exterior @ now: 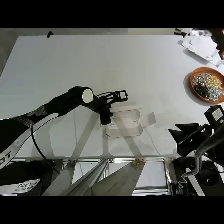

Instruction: Fold the box and place the chain.

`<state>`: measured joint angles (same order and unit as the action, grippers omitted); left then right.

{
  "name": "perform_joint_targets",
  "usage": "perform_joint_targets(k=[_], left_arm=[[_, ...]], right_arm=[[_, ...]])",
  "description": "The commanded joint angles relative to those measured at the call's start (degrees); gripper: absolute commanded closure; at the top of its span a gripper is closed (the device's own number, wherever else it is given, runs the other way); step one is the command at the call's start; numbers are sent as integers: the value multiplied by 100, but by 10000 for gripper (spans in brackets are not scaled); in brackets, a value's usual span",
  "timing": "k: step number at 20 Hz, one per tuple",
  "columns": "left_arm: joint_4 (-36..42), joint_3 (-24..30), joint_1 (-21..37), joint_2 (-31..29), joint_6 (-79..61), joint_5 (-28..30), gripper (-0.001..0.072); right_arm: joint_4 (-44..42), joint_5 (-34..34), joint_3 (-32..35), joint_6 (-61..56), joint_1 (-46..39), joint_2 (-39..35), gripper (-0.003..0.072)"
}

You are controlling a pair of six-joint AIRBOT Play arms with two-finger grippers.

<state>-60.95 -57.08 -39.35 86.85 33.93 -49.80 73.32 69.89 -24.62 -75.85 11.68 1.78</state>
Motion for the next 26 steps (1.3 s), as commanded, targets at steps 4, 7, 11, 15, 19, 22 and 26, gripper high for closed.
perform_joint_targets(k=[4,7,11,15,19,22,26], left_arm=[[-151,4,-2,9,-4,-17,700],[-446,4,-11,2,-4,-122,702],[-577,4,-17,-107,-306,-39,706],[-553,4,-15,-166,-306,-28,701],[-546,4,-15,-166,-306,-57,695],[-551,4,-15,-162,-310,-50,616],[-525,4,-17,-162,-310,-35,642]], right_arm=[[-4,0,0,284,-2,2,342],[-4,-2,0,284,-2,2,342],[-2,-2,0,284,-2,2,342],[-2,-2,0,284,-2,2,342],[-2,-2,0,284,-2,2,342],[-2,-2,0,286,-2,2,342],[7,-2,0,286,-2,2,342]])
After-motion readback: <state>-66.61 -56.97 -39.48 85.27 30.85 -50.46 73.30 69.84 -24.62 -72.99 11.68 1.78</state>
